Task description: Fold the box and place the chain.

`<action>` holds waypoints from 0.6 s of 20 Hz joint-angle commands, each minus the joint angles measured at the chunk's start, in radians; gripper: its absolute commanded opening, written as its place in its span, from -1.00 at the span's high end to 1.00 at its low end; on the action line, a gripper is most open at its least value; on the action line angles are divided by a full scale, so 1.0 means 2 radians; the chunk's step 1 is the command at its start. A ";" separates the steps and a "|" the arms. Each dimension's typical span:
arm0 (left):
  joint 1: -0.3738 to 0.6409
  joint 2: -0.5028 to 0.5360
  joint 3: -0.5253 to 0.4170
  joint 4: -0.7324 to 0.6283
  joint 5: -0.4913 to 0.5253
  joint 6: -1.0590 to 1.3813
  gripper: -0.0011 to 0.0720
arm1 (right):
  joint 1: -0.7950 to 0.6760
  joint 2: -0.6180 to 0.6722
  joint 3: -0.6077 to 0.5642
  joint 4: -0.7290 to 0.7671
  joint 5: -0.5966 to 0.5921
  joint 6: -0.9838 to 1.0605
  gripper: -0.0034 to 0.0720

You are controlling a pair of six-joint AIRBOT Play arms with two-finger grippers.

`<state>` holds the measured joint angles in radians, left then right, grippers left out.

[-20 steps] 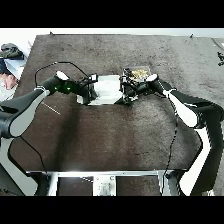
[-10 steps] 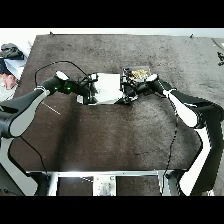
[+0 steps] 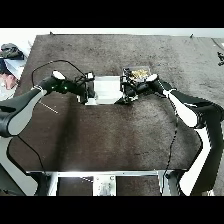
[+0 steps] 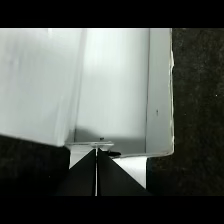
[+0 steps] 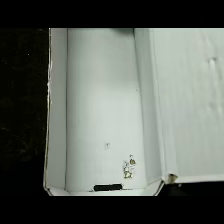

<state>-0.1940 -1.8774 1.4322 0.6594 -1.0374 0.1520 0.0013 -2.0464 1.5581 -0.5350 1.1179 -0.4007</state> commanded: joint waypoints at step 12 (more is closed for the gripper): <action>0.085 0.120 -0.002 0.036 -0.008 -0.296 0.95 | 0.001 0.000 0.000 0.000 0.000 0.000 -0.51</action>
<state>-0.0814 -1.6810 1.4296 0.7116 -1.0470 -0.2195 0.0017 -2.0464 1.5581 -0.5350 1.1179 -0.4007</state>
